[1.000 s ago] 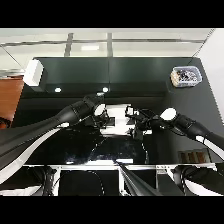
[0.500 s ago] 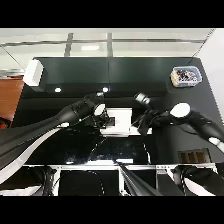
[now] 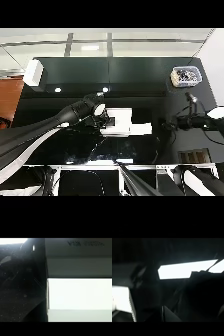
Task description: Fold the box and place the chain.
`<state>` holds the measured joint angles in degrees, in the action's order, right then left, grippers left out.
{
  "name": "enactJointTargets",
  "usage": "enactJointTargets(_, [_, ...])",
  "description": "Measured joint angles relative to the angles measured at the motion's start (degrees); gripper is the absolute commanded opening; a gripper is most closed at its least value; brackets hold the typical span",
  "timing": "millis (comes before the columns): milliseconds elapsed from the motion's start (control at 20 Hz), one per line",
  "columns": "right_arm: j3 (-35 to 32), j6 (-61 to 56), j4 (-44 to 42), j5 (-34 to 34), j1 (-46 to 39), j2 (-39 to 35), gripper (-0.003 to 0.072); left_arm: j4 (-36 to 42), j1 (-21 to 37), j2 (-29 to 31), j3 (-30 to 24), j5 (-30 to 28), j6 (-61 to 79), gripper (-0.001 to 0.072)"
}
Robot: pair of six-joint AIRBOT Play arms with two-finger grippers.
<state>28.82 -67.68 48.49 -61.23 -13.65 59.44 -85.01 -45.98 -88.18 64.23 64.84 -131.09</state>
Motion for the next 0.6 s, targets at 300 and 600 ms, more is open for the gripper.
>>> enactJointTargets(300, [-1.0,9.6,-14.8,0.1,10.2,12.4,0.0014,0.0,0.0,0.0,0.0,-0.1,0.2,0.0027])
enactJointTargets(600, [4.0,14.4,-18.9,-4.3,15.9,15.8,0.062,0.0,0.0,0.0,0.0,-0.1,0.2,0.0027])
